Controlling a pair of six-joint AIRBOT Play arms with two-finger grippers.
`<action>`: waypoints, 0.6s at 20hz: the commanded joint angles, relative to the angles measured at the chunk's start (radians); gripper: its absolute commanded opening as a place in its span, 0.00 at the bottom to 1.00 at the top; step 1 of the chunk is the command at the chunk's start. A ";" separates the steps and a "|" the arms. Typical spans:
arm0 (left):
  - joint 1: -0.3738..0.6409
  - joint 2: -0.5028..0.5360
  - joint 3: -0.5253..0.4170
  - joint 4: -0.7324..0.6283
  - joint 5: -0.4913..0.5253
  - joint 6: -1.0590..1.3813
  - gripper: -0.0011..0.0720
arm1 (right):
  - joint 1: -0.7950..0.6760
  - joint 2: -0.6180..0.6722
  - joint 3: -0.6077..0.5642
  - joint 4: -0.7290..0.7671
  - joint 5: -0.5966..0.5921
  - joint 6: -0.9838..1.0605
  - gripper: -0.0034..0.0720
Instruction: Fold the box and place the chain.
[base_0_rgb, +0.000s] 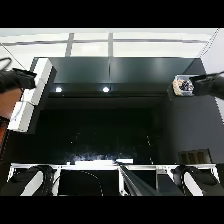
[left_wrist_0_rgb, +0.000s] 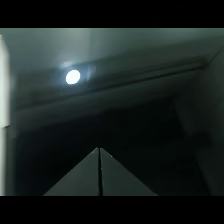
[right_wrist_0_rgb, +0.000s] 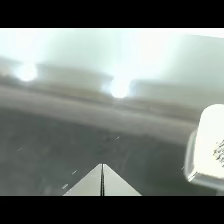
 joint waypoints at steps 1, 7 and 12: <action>-0.138 0.110 -0.172 -0.010 0.192 -0.009 0.05 | 0.021 0.072 -0.219 -0.006 -0.281 -0.041 0.06; -0.154 0.111 -0.203 -0.011 0.182 -0.009 0.05 | 0.021 0.072 -0.249 -0.007 -0.192 -0.041 0.06; -0.154 0.109 -0.203 -0.011 0.183 -0.009 0.05 | 0.021 0.072 -0.249 -0.007 -0.192 -0.041 0.06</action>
